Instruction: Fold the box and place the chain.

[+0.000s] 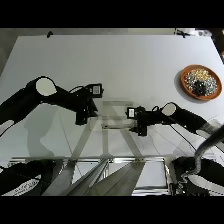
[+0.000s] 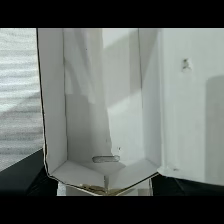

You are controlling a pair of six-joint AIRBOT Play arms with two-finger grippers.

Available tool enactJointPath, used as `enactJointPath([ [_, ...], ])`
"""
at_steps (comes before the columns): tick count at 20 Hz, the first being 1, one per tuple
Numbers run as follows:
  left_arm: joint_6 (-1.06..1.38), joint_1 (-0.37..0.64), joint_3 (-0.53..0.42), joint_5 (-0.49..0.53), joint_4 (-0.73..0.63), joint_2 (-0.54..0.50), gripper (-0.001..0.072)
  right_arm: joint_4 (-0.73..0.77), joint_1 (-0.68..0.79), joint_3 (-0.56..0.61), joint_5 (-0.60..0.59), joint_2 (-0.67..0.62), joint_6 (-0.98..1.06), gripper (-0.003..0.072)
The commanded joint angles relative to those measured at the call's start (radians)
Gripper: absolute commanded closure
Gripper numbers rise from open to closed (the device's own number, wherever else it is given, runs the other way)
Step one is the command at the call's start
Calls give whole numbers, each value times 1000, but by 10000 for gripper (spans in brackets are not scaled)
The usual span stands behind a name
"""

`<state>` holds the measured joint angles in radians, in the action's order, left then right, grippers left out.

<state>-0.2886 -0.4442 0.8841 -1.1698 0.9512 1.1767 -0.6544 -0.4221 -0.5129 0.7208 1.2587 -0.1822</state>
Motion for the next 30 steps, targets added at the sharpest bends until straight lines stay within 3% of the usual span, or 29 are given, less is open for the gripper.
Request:
enactJointPath([
  [1,2,6,0,-125,87,6,496,1,0,0,0,0,0,392],
  [14,95,-24,-1,-63,116,221,498,1,0,0,0,0,0,392],
  [16,47,-23,-18,1,175,224,486,0,0,0,0,0,0,392],
  [17,23,-23,-28,34,192,224,425,0,0,0,1,0,0,392],
  [18,10,-23,-39,67,189,224,411,0,0,0,1,0,0,392],
  [23,54,-51,-58,180,122,224,411,1,0,0,0,0,0,392],
  [28,158,-95,-60,196,112,225,429,0,0,0,0,0,0,392],
  [30,159,-100,-60,159,112,225,446,1,0,0,0,0,0,392],
])
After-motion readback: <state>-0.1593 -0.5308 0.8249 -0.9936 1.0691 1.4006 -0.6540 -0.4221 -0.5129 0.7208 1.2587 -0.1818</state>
